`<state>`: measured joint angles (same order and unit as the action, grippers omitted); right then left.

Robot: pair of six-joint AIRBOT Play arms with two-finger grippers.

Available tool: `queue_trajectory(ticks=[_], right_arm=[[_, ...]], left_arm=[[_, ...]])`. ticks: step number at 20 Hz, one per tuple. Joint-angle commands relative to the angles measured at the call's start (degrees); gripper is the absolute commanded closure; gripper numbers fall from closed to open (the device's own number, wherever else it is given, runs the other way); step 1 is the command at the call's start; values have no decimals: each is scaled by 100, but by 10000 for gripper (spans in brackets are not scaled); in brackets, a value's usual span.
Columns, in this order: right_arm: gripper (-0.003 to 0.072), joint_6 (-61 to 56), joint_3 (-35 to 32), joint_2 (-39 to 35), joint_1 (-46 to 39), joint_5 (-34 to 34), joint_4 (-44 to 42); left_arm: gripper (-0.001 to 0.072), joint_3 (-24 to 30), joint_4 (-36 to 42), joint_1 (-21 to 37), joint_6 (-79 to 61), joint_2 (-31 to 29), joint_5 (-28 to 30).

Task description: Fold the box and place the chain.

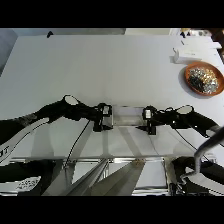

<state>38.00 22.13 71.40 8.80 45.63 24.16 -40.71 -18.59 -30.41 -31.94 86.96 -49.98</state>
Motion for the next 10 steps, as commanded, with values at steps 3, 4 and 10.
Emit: queue_trajectory(ticks=[3, 4, 10], right_arm=[[270, 0, 7, -2, 0, 2, 0], [270, 0, 7, -4, 0, 2, 0], [270, 0, 7, -4, 0, 2, 0]], left_arm=[[15, 0, 358, -146, 2, 15, 234], [16, 0, 358, -160, 2, 24, 271], [311, 0, 356, -184, 4, 92, 310]])
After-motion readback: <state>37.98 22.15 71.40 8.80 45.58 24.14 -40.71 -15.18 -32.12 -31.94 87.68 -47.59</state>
